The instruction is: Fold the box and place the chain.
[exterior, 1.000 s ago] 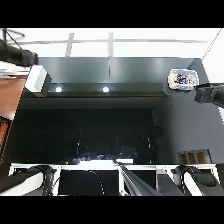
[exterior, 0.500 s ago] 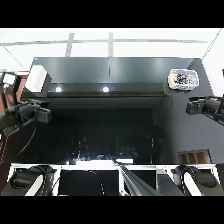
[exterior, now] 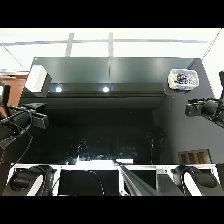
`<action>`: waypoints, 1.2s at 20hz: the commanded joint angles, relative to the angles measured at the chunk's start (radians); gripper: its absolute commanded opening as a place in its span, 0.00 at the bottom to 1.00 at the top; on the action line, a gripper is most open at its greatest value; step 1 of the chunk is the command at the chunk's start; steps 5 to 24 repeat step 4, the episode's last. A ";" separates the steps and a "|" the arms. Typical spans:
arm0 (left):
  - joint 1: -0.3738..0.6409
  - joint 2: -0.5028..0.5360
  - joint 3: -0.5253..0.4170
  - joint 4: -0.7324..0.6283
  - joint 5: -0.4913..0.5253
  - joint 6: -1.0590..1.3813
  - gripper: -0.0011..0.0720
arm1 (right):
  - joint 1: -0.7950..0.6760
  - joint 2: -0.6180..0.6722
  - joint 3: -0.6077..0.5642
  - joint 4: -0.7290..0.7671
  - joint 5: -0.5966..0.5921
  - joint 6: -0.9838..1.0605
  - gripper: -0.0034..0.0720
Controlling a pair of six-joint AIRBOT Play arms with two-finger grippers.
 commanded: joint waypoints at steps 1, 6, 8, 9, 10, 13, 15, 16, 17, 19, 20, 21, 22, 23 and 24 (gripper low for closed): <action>0.000 0.006 -0.002 0.000 0.004 0.000 0.05 | 0.000 0.001 0.000 -0.001 0.000 0.001 0.07; 0.000 0.006 -0.002 -0.001 0.004 0.000 0.05 | 0.000 0.001 0.000 0.000 0.000 0.001 0.07; 0.000 0.006 -0.002 -0.001 0.004 0.000 0.05 | 0.000 0.001 0.000 0.000 0.000 0.001 0.07; 0.000 0.006 -0.002 -0.001 0.004 0.000 0.05 | 0.000 0.001 0.000 0.000 0.000 0.001 0.07; 0.000 0.006 -0.002 -0.001 0.004 0.000 0.05 | 0.000 0.001 0.000 0.000 0.000 0.001 0.07; 0.000 0.006 -0.002 -0.001 0.004 0.000 0.05 | 0.000 0.001 0.000 0.000 0.000 0.001 0.07; 0.000 0.006 -0.002 -0.001 0.004 0.000 0.05 | 0.000 0.001 0.000 0.000 0.000 0.001 0.07; 0.000 0.006 -0.002 -0.001 0.004 0.000 0.05 | 0.000 0.001 0.000 0.000 0.000 0.001 0.07; 0.000 0.006 -0.002 -0.001 0.004 0.000 0.05 | 0.000 0.001 0.000 0.000 0.000 0.001 0.07; 0.000 0.006 -0.002 -0.001 0.004 0.000 0.05 | 0.000 0.001 0.000 0.000 0.000 0.001 0.07; 0.000 0.006 -0.002 -0.001 0.004 0.000 0.05 | 0.000 0.001 0.000 0.000 0.000 0.001 0.07; 0.000 0.006 -0.002 -0.001 0.004 0.000 0.05 | 0.000 0.001 0.000 0.000 0.000 0.001 0.07; 0.000 0.006 -0.002 -0.001 0.004 0.000 0.05 | 0.000 0.001 0.000 0.000 0.000 0.001 0.07; 0.000 0.006 -0.002 -0.001 0.004 0.000 0.05 | 0.000 0.001 0.000 0.000 0.000 0.001 0.07; 0.000 0.006 -0.002 -0.001 0.004 0.000 0.05 | 0.000 0.001 0.000 0.000 0.000 0.001 0.07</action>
